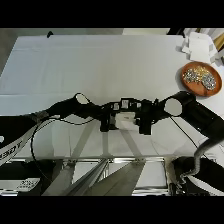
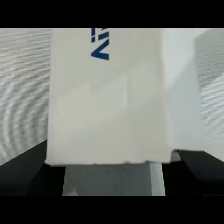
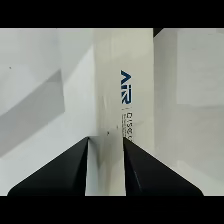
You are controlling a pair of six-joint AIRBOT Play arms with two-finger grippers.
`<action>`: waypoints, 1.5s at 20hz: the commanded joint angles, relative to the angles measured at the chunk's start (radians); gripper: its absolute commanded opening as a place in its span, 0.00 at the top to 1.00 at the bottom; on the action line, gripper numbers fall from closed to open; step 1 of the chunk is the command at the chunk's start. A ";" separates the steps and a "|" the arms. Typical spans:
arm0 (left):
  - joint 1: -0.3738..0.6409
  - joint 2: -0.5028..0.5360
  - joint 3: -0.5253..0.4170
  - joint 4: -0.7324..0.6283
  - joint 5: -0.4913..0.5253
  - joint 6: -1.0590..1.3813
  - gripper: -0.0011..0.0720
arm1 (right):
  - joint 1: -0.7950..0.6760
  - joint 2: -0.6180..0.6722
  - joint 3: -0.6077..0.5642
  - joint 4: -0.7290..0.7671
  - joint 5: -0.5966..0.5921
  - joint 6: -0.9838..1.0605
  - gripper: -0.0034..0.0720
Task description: Fold the box and place the chain.
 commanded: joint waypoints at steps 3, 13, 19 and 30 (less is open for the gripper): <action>0.000 0.001 0.000 0.001 0.000 0.003 0.45 | 0.001 0.000 -0.001 -0.002 -0.026 0.004 0.75; 0.000 0.001 0.000 0.001 0.000 0.003 0.45 | 0.001 0.033 -0.005 -0.002 -0.031 0.004 0.75; 0.000 0.001 0.000 0.001 0.000 0.003 0.45 | 0.001 -0.005 -0.013 -0.003 -0.066 0.003 0.76; 0.000 0.001 0.000 0.001 0.000 0.003 0.45 | 0.000 -0.005 -0.041 0.027 -0.019 0.003 0.84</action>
